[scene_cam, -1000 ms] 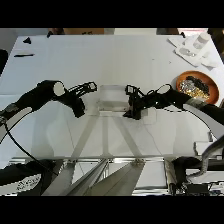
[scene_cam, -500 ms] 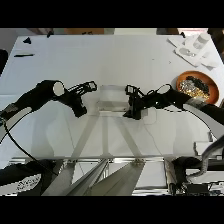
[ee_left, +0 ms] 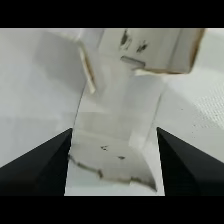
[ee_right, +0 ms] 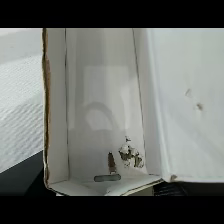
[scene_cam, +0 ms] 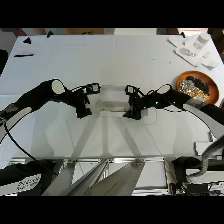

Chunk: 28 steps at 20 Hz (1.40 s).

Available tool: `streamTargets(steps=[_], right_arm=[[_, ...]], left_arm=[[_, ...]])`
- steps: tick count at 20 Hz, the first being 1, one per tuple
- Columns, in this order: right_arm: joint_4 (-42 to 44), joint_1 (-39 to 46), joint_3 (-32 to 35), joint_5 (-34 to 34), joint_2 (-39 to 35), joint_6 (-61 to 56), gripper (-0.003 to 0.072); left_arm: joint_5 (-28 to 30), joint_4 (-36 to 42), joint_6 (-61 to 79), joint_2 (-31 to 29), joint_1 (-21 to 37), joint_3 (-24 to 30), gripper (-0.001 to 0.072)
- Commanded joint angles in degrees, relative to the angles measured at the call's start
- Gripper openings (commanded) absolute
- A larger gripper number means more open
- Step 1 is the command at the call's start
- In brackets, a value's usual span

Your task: Fold the box and place the chain.

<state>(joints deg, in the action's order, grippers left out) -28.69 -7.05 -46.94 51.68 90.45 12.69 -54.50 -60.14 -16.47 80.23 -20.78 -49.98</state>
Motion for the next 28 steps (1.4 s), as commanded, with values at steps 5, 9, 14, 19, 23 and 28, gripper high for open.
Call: streamTargets(steps=[5, 9, 14, 19, 23, 28], right_arm=[[0.0, 0.0, 0.0, 0.0, 0.0, -0.2, 0.0520], [0.0, 0.0, 0.0, 0.0, 0.0, -0.2, 0.0520], [0.0, 0.0, 0.0, 0.0, 0.0, -0.2, 0.0520], [0.0, 0.0, 0.0, 0.0, 0.0, -0.2, 0.0520], [0.0, 0.0, 0.0, 0.0, 0.0, -0.2, 0.0520], [0.0, 0.0, 0.0, 0.0, 0.0, -0.2, 0.0520]], left_arm=[[-4.3, 4.3, 21.8, 0.0, 0.0, 0.0, 0.0576], [-2.7, 5.1, 23.9, 0.0, 0.2, 0.0, 0.0553], [-2.7, 1.7, 23.7, -1.7, 3.1, 0.0, 0.0554], [-2.5, -2.3, 23.8, -8.0, 5.9, 0.0, 0.0554], [-3.4, 5.8, 23.8, -11.5, 5.7, 0.0, 0.0163], [-4.4, 16.4, 23.8, -10.3, 5.7, 0.0, 0.0133]])
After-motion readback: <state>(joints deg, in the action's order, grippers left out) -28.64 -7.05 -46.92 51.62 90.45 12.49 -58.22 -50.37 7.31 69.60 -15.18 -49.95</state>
